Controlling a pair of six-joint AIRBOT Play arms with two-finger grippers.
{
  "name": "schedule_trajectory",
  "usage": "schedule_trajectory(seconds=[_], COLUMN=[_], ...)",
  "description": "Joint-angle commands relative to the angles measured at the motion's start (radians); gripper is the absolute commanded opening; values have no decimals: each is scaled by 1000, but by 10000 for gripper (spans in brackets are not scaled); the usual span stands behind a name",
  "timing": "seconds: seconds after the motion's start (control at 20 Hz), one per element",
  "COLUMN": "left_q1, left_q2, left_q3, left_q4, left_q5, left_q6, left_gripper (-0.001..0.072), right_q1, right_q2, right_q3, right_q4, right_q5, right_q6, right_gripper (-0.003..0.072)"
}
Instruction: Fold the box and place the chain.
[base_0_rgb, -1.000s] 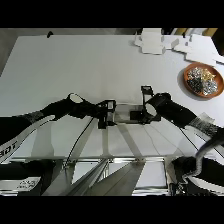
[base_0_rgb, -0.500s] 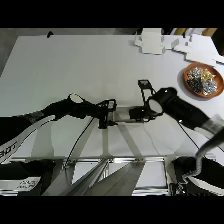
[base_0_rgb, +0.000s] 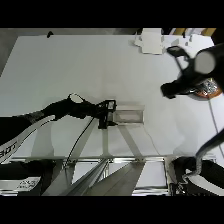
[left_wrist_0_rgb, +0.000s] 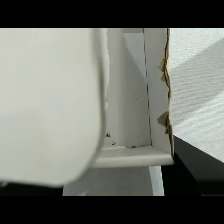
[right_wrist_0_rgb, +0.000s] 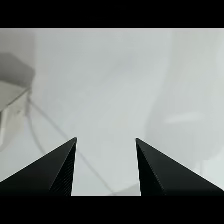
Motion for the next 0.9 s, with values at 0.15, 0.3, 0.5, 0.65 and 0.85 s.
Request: schedule_trajectory(seconds=[0.15, 0.3, 0.5, 0.65, 0.85], left_q1=[0, 0, 0, 0, 0], left_q2=[0, 0, 0, 0, 0], left_q3=[0, 0, 0, 0, 0], left_q4=[0, 0, 0, 0, 0], left_q5=[0, 0, 0, 0, 0], left_q6=[-1, -1, -1, -1, -1], left_gripper=[154, 154, 154, 154, 154], right_q1=[-118, -7, 72, 71, 71], right_q2=[-14, 3, 13, 13, 13], right_q3=[-188, -362, -429, -472, -506], right_q4=[475, 539, 636, 641, 629], right_q5=[-81, -219, -348, -380, -410], right_q6=[-275, -320, -342, -344, -340], right_gripper=[149, 39, 14, 14, 14])
